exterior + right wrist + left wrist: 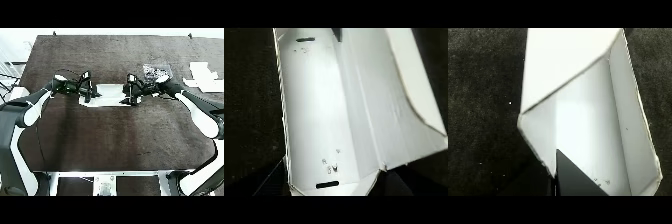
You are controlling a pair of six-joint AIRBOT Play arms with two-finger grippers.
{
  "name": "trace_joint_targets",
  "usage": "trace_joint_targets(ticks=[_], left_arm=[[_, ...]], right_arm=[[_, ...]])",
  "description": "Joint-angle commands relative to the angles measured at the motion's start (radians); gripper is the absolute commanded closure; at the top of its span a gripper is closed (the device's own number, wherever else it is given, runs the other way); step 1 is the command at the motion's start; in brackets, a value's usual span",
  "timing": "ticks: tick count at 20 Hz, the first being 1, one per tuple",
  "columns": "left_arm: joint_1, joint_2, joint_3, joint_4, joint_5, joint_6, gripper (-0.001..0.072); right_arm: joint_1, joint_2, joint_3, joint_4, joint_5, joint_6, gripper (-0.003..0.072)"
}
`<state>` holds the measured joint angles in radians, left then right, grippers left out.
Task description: Fold the box and place the chain.
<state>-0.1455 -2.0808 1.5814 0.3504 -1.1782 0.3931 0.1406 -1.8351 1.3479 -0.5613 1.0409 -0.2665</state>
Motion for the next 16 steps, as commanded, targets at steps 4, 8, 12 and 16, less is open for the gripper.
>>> trace_joint_targets(ticks=[4,8,12,16], left_arm=[[0.001,0.000,0.000,0.000,0.000,0.000,0.0690],[0.001,0.000,0.000,0.000,0.000,0.000,0.0690],[0.001,0.000,0.000,0.000,0.000,0.000,0.0690],[0.001,0.000,0.000,0.000,0.000,0.000,0.0690]], right_arm=[[-0.001,-0.102,0.081,0.001,0.072,-0.008,-0.0006],[-0.004,-0.124,0.098,0.013,0.086,-0.031,-0.0005],[-0.016,-0.143,0.099,0.032,0.101,-0.038,-0.0005],[-0.015,-0.143,0.099,0.060,0.113,-0.064,-0.0005]])
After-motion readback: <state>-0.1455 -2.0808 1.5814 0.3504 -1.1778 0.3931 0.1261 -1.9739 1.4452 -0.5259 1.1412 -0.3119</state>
